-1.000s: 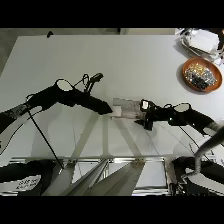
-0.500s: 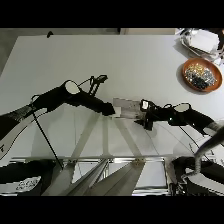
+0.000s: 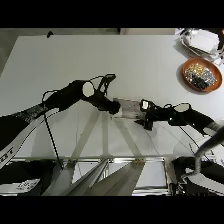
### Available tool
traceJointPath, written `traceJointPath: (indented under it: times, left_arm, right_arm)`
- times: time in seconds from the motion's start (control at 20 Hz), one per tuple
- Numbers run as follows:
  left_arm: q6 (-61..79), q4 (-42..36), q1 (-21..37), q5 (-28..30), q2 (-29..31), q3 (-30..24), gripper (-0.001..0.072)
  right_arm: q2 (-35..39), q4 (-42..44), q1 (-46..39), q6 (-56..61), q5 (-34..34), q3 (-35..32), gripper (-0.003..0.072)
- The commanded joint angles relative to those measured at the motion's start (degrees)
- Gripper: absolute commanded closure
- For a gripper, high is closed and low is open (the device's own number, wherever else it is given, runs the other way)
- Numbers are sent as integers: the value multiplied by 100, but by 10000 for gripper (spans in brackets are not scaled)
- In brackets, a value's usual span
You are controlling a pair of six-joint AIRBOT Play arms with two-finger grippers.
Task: Fold the box and place the chain.
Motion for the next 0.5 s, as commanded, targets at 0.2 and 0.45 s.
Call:
traceJointPath:
  times: [0.2,0.45]
  left_arm:
    - [-1993,1460,-463,-269,-107,413,401]
    - [-2634,1532,-791,-352,-382,472,462]
  right_arm:
    - [4,0,-2,2,0,0,344]
    - [4,0,-2,2,0,0,344]
